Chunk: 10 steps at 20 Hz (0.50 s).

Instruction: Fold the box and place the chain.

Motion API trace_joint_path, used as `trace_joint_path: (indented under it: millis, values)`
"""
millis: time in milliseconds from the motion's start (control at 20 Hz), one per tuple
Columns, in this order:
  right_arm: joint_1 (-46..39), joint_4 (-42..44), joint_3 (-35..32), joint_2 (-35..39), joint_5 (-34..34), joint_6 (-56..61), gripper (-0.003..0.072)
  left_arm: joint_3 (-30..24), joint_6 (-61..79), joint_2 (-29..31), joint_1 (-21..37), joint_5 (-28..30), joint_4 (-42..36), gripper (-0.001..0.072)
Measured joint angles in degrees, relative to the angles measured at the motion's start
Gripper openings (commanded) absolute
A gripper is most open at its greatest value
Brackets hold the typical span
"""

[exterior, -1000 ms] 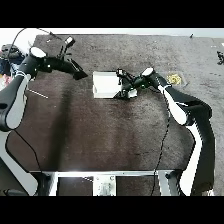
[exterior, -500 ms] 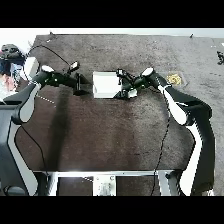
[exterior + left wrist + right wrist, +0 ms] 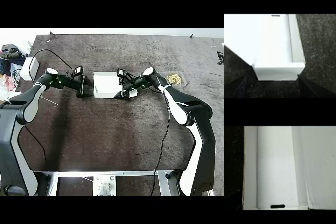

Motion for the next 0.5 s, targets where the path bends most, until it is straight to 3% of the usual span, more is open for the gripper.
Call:
trace_joint_path:
  millis: [500]
  values:
    - [0.0,0.0,0.0,0.0,0.0,0.1,0.047,0.0,1.4,-0.2,-0.5,-2.2,-0.3,0.072]
